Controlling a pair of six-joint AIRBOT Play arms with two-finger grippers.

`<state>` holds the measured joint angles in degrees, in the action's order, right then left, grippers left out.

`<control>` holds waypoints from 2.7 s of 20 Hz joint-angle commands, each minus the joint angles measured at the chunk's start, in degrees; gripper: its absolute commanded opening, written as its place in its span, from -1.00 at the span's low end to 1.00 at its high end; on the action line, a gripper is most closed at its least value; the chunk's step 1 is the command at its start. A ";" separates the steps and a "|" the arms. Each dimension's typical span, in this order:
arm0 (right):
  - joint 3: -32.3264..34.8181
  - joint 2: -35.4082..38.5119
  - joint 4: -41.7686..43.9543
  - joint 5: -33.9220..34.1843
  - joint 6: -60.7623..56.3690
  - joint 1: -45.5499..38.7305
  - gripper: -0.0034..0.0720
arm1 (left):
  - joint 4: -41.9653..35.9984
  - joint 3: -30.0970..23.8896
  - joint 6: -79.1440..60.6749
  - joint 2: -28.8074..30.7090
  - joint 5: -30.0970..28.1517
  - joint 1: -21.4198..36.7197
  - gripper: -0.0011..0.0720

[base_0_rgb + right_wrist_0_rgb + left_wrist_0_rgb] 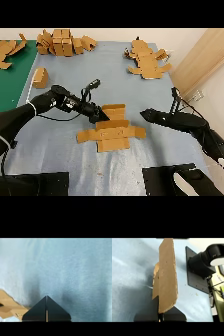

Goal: Fold the box.

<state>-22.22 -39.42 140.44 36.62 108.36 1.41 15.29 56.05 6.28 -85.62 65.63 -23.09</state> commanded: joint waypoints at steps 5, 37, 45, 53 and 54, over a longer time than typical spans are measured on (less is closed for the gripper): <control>-0.72 0.44 0.37 1.22 -3.39 1.25 -0.89 | -2.23 -8.83 -12.81 1.90 -5.99 -2.05 -0.94; -0.72 0.44 -1.07 -0.63 -3.54 3.72 -0.89 | 1.70 -11.10 -15.91 1.81 -3.48 1.99 -0.94; -0.72 0.44 -3.74 -0.39 1.99 3.74 -0.89 | 1.42 -11.10 -15.91 1.81 -4.00 1.99 -0.94; -3.91 4.59 -6.82 9.55 26.14 14.45 -0.89 | 1.42 -11.10 -15.91 1.81 -4.00 1.99 -0.94; -3.30 6.71 -10.62 9.46 23.96 18.62 -0.90 | 1.42 -11.10 -15.91 1.81 -4.02 1.99 -0.94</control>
<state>-25.36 -36.16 135.26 42.00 128.18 12.53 16.69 44.95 -9.63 -83.79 61.63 -21.15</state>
